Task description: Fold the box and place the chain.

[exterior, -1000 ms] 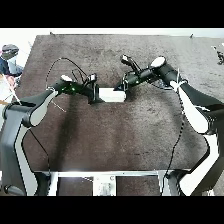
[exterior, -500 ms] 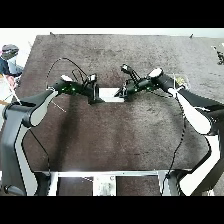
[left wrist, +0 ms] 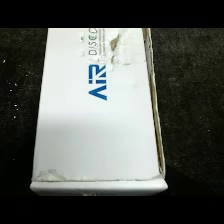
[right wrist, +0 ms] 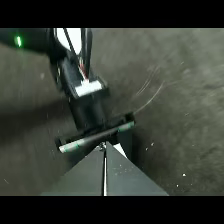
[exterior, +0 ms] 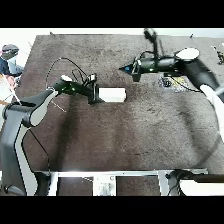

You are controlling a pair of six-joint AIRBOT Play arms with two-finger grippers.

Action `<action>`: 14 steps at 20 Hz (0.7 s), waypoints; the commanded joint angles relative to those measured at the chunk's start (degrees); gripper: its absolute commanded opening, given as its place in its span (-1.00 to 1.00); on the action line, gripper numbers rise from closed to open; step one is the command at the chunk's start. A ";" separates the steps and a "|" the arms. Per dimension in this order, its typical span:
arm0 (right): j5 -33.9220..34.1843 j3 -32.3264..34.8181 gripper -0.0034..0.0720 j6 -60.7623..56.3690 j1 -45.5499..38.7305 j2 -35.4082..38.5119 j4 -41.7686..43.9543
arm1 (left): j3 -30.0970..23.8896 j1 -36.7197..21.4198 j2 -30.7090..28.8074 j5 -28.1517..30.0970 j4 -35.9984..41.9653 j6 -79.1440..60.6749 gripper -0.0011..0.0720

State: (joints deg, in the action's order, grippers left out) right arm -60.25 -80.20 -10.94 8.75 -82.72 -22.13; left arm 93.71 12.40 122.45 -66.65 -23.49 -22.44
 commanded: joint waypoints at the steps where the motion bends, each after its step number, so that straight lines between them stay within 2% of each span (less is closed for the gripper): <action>1: 14.40 12.07 -0.89 -4.96 -2.29 15.76 1.36 | 0.02 -0.02 0.00 0.02 -0.04 -0.09 0.15; 5: 39.21 36.41 -0.89 -3.67 -2.75 34.93 1.36 | 0.02 0.00 0.00 0.04 -0.04 -0.09 0.15; 7: 47.47 46.73 -0.89 -3.69 -2.75 41.79 1.38 | 0.02 0.00 0.00 0.02 -0.04 -0.09 0.15; 10: 52.02 57.94 -0.89 -3.69 -2.75 48.13 1.38 | 0.02 -0.02 0.00 0.04 0.00 -0.09 0.15; 14: 52.74 61.57 -0.89 -3.69 -2.75 50.29 1.38 | 0.02 0.00 0.00 0.04 0.66 -0.09 0.15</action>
State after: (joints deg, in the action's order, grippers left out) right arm -11.07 -23.07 -14.57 6.07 -35.16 -20.64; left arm 93.71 12.40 122.45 -66.63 -23.44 -22.48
